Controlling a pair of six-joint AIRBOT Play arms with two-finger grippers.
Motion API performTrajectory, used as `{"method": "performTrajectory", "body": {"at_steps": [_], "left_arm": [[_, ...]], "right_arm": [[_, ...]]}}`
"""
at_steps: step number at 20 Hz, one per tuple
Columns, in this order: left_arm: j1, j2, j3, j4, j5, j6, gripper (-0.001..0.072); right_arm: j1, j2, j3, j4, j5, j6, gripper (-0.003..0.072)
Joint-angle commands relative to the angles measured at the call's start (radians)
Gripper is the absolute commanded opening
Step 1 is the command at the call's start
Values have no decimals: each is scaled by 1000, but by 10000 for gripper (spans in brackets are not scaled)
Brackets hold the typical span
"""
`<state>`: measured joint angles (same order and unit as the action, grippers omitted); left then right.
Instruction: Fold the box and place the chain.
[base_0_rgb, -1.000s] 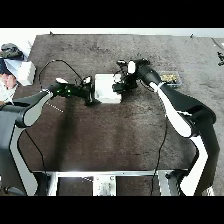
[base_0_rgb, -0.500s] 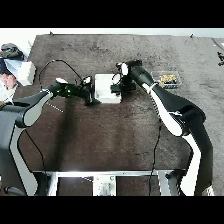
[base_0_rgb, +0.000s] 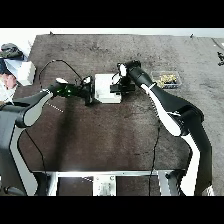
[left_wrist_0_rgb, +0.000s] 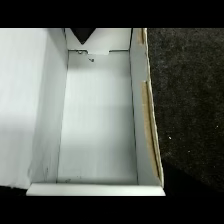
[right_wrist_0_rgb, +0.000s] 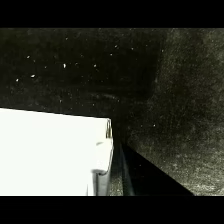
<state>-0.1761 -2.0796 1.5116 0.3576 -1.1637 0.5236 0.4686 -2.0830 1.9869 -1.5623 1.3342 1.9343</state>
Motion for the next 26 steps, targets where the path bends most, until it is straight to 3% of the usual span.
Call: {"method": "performTrajectory", "body": {"at_steps": [1,2,3,5,7,11,13,15,17,23,25,26], "left_arm": [[0,1,1,1,0,1,416],[0,1,1,1,0,1,416],[0,1,1,1,0,1,416],[0,1,1,1,0,1,416],[0,1,1,1,0,1,416],[0,1,1,1,0,1,416],[0,1,1,1,0,1,416],[0,1,1,1,0,1,416],[0,1,1,1,0,1,416],[0,1,1,1,0,1,416],[0,1,1,1,0,1,416],[0,1,1,1,0,1,416]], "right_arm": [[8,-6,1,-2,-7,16,213],[9,-6,1,-3,-7,19,183],[9,-7,1,-5,-11,19,79],[10,-7,1,-5,-14,19,78],[13,-7,1,-5,-15,19,15],[13,-7,1,-5,-18,19,20],[13,-6,1,-5,-18,19,124],[13,3,1,-5,-23,19,125],[13,13,1,-5,-29,14,413],[14,14,1,-2,-9,-4,410],[14,7,1,-6,2,-4,324],[14,-2,1,-13,2,-3,324]]}}
